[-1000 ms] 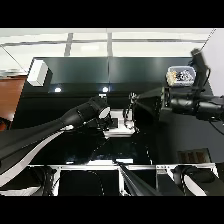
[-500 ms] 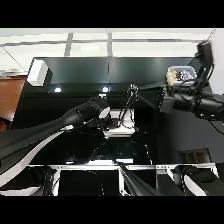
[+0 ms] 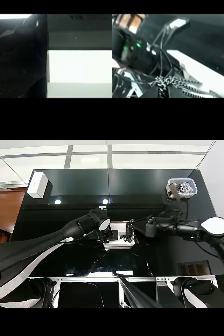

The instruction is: Fold the box and place the chain.

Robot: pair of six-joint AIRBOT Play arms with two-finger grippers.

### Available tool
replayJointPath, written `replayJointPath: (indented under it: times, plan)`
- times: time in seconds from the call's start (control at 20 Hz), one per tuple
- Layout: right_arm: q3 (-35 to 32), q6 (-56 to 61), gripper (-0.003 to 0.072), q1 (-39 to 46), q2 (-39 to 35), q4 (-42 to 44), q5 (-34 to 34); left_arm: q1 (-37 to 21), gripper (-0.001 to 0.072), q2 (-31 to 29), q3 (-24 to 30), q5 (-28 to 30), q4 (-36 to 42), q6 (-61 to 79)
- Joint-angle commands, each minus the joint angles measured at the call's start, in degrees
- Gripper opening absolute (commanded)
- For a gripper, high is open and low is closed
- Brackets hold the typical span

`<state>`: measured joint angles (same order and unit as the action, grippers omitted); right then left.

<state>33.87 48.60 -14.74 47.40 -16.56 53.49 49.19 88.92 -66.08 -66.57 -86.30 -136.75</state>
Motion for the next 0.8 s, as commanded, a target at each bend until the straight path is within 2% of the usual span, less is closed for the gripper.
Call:
replayJointPath:
  times: [0.0,0.1,0.15,0.2,0.25,0.45,0.6,0.65,0.7,0.75]
  plan:
    - [-0.83,2.34,0.0014,-4.98,2.62,-1.25,-4.5,-0.02,0.0031,0.02,-0.02,0.0,0.0,0.0]
    - [-0.83,2.64,0.002,-5.62,3.89,-1.9,-5.92,-0.02,0.0031,0.02,-0.02,0.0,-0.02,0.0]
    - [-0.81,2.62,0.0148,-5.55,3.93,-2.69,-6.67,-0.02,0.0031,0.02,-0.02,0.0,0.0,0.0]
    - [-0.79,2.62,0.0245,-4.98,3.93,-3.08,-6.6,-0.02,0.0031,0.02,-0.02,0.0,-0.02,0.02]
    - [-0.79,2.62,0.0266,-3.76,3.87,-3.56,-5.77,-0.02,0.0031,0.02,-0.02,0.0,-0.02,0.0]
    - [-0.79,1.18,0.0265,6.36,3.8,-8.26,2.58,-0.02,0.0031,0.02,-0.02,0.0,-0.02,0.0]
    - [-1.14,-3.93,0.0266,9.97,3.85,-25.0,3.54,-0.02,0.0031,0.02,-0.02,0.0,-0.02,0.0]
    - [-2.14,-5.95,0.0336,9.62,3.87,-29.77,1.55,-0.02,0.0031,0.02,-0.02,0.07,-0.02,0.0]
    - [-3.65,-9.25,0.0706,8.96,3.91,-31.34,-0.66,-0.02,0.0031,0.02,-0.02,0.07,-0.02,0.02]
    - [-5.01,-13.29,0.072,7.98,3.96,-31.28,-2.56,-0.02,0.0031,0.02,-0.02,0.04,0.0,0.0]
